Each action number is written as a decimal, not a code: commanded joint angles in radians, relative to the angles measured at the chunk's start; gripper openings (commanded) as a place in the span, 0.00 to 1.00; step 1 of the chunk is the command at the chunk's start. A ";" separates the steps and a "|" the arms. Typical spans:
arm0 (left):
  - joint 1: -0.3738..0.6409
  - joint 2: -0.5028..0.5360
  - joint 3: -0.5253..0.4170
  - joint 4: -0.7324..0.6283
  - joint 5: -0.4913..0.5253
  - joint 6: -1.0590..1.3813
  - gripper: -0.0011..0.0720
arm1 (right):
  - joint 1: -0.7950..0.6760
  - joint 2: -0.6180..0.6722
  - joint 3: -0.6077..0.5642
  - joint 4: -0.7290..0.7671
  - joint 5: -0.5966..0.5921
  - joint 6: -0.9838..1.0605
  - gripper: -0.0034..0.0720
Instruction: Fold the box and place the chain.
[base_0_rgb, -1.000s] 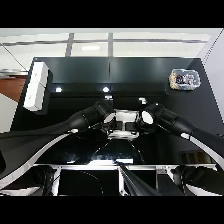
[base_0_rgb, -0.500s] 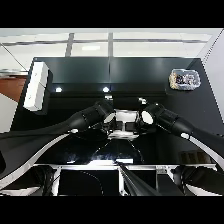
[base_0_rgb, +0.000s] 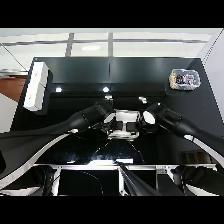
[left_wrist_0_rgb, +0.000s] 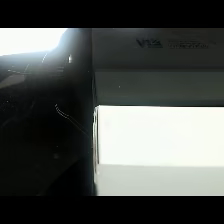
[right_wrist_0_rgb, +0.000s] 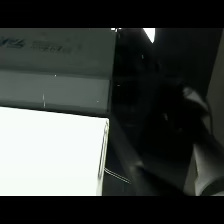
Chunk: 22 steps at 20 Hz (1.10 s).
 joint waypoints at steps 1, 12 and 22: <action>0.001 0.000 0.000 0.000 -0.001 0.001 0.06 | 0.000 0.064 0.001 -0.017 0.039 -0.066 0.92; -0.005 0.000 0.000 0.000 -0.001 0.001 0.06 | -0.369 0.433 -0.003 -0.372 0.099 -0.306 0.93; -0.005 0.000 0.000 0.000 0.003 0.000 0.06 | -0.909 -0.070 0.308 -0.068 -0.276 -0.587 1.00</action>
